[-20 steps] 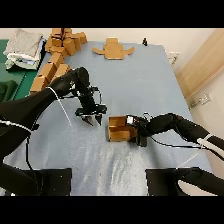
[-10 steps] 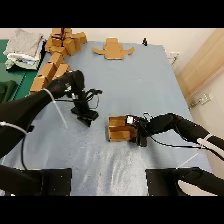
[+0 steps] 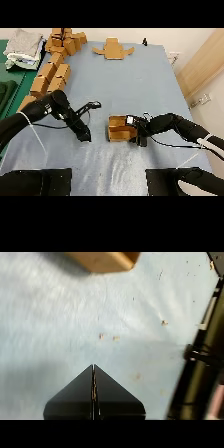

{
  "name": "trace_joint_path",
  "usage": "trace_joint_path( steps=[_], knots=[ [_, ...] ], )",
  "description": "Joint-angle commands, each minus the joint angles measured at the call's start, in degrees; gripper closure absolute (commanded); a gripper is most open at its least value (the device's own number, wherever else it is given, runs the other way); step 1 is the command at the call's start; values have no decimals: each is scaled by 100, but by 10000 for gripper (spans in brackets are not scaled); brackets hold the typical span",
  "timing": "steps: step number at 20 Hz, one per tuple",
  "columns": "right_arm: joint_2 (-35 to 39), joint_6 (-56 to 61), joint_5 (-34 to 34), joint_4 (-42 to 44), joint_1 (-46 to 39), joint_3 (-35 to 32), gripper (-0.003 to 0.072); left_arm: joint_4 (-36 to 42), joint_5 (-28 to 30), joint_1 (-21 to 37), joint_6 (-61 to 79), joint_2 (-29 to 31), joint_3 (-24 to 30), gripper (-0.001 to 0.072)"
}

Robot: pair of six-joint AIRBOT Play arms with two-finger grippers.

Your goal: Fold the box.

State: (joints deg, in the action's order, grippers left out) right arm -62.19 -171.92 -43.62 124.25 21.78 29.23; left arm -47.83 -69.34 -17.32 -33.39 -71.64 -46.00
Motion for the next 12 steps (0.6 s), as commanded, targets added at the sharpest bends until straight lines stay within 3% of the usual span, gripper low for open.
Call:
trace_joint_path(
  steps=[1,5,9,10,11,12],
  knots=[
    [0,0,7,-7,0,-2,87,98,1491,-785,1054,208,214,700],
    [0,0,4,-7,0,-2,86,120,1882,-1021,2107,627,387,700],
    [0,0,4,-7,0,-2,87,1357,2675,-804,4061,734,1276,694],
    [2,0,4,-7,0,-2,87,1386,2791,-809,4094,680,1386,482],
    [0,0,4,-7,0,-2,87,1432,2887,-833,4085,612,1429,64],
    [0,0,4,-7,0,-2,87,1519,3064,-848,4079,573,1458,13]
  ],
)
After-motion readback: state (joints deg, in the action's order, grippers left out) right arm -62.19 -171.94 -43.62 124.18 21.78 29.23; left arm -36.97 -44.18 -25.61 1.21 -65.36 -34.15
